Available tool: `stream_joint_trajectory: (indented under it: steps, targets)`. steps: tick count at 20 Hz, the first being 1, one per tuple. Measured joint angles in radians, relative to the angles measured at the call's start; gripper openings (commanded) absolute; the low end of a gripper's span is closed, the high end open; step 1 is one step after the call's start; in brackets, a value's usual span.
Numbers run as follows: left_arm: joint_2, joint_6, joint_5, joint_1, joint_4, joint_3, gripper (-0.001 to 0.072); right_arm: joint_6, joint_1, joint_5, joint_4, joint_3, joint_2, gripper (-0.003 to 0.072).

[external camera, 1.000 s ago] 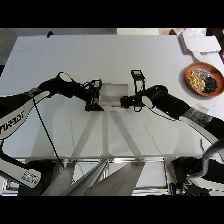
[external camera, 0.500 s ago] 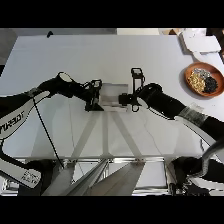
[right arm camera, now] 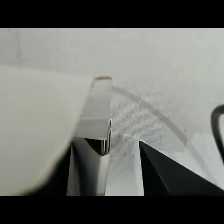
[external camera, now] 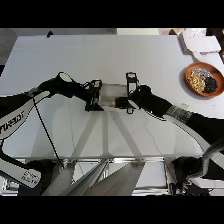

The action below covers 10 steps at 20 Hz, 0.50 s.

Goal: Fold the box and place the chain.

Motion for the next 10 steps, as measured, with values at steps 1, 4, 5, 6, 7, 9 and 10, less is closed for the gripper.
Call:
stream_joint_trajectory:
  steps: [1,4,5,6,7,9,10]
  targets:
    - [0.000,0.000,0.000,0.000,0.000,0.000,0.0274,0.018,0.003,-0.002,-0.006,0.001,-0.004,0.0317]
    - [0.000,-0.002,0.000,0.000,0.000,0.000,0.0274,0.043,0.008,-0.024,-0.018,0.001,-0.009,0.0019]
    - [0.000,-0.002,0.000,0.000,0.000,0.000,0.0274,0.053,0.010,-0.025,-0.025,0.000,-0.010,0.0018]
    - [0.000,-0.010,-0.001,0.000,-0.003,0.000,0.0274,0.061,0.009,-0.030,-0.021,0.001,-0.011,0.0018]
    - [0.000,-0.008,-0.001,0.000,-0.003,0.000,0.0274,0.063,0.010,-0.032,-0.024,0.001,-0.011,0.0018]
    - [0.000,-0.003,-0.001,0.000,-0.001,0.000,0.0274,0.063,0.010,-0.042,-0.027,0.001,-0.012,0.0205]
    - [0.000,0.001,-0.001,0.000,0.000,0.000,0.0274,0.063,0.010,-0.064,-0.027,0.001,-0.012,0.0433]
